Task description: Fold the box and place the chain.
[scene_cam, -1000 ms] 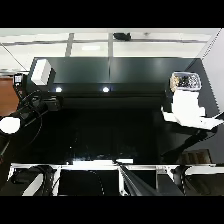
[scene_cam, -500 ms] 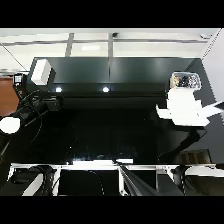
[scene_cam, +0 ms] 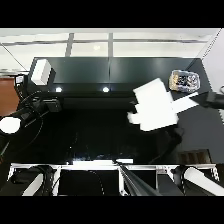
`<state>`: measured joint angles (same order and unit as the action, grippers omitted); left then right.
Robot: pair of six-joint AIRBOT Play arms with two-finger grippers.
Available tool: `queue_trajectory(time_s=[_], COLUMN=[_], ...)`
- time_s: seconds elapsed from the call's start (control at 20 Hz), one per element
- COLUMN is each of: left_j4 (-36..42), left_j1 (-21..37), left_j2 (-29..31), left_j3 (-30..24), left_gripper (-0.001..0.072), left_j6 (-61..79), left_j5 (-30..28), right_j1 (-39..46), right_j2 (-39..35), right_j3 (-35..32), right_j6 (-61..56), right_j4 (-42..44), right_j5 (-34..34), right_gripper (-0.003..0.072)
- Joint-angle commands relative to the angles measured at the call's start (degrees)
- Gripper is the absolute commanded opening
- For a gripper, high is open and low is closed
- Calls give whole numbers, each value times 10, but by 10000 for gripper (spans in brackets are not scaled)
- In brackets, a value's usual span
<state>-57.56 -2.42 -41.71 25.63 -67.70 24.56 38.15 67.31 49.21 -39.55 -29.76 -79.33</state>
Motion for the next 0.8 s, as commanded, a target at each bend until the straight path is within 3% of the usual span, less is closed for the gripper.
queue_trajectory(time_s=[0.0, 0.3, 0.5, 0.6, 0.75], left_j4=[0, 61, 133, 187, 271], left_j1=[-1, -31, -101, -111, -85], left_j2=[-1, -13, -85, -148, -267], left_j3=[0, 0, 18, 51, 127], left_gripper=[710, 710, 710, 710, 710], left_j6=[0, 1, 5, 47, 119], left_j5=[10, 43, 82, 152, 306], right_j1=[-98, -329, -501, -560, -594], right_j2=[-100, -251, -253, -253, -253], right_j3=[-131, -334, -362, -362, -362], right_j6=[21, 34, 28, 15, 11], right_j4=[94, 197, 214, 218, 218], right_j5=[115, 365, 504, 563, 581], right_gripper=[16, 16, 16, 16, 16])
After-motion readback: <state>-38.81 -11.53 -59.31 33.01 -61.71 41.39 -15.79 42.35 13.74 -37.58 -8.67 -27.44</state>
